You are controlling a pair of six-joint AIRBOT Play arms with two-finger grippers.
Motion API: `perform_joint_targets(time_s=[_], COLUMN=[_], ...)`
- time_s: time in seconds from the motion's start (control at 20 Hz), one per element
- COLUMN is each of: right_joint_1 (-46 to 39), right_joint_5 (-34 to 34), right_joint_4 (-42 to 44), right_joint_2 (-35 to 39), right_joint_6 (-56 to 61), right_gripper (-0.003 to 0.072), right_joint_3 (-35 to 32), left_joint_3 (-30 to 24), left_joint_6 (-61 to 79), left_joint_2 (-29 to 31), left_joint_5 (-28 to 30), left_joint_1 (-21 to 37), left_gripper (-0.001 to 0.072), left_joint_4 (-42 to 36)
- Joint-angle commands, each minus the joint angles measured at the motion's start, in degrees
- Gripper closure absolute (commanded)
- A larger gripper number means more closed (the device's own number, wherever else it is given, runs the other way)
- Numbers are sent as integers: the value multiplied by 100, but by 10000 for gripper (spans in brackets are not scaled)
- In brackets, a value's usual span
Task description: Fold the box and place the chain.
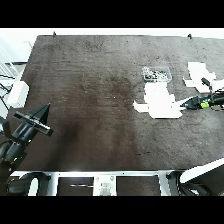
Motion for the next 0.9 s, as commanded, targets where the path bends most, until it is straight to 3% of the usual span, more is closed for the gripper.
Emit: perform_joint_targets(time_s=[0.0, 0.15, 0.35, 0.6, 0.85], right_joint_1=[4, -2, 350, 1364, 3036], right_joint_5=[61, 142, -601, -1478, -2612], right_joint_4=[433, 815, 1351, 2146, 2767], right_joint_2=[4, 345, 1357, 2555, 2905], right_joint_6=[-57, -61, -105, 57, 330], right_gripper=[675, 677, 678, 678, 677], right_joint_3=[-72, -599, -2083, -3379, -3578], left_joint_3=[-4, -4, -4, -4, -4], left_joint_6=[2, 2, 2, 2, 2], left_joint_2=[4, 4, 4, 4, 4], left_joint_5=[2, 0, 2, 0, 0], left_joint_1=[-2, -2, -2, -2, -2], left_gripper=[687, 687, 687, 687, 687], left_joint_4=[2, 2, 2, 2, 2])
